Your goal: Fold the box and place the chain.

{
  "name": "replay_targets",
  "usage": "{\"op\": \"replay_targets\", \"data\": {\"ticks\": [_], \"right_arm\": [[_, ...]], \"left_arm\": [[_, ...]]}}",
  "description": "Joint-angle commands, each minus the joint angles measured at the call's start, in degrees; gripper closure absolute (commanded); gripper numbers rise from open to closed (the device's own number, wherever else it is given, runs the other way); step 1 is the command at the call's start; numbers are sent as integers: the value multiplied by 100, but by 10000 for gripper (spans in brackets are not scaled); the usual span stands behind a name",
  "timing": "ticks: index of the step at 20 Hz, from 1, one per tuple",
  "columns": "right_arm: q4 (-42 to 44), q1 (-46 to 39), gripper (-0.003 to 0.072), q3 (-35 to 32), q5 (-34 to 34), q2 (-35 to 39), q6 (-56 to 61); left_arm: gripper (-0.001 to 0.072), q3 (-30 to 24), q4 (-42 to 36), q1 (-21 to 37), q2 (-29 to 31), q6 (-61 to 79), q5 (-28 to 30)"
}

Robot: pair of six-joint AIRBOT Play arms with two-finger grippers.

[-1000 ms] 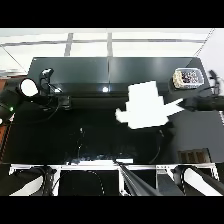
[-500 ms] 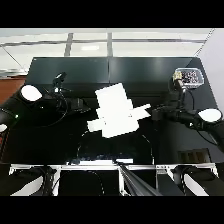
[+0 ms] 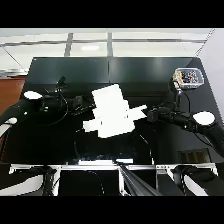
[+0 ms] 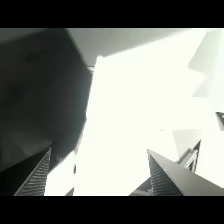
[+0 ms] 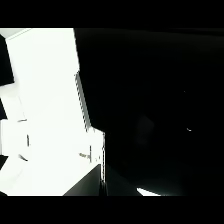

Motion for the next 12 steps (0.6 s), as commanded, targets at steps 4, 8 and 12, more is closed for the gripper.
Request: {"op": "replay_targets", "data": {"ticks": [4, 8, 12], "right_arm": [[48, 24, 670, -4, 22, 2, 24], [50, 22, 670, -4, 22, 2, 24], [48, 22, 670, -4, 17, 2, 24]], "left_arm": [[-1, 540, -481, -190, -1176, 459, -372], [-1, 1327, -433, -568, -1976, 911, -1257], [21, 2120, -50, -605, -2695, 1163, -2981]]}}
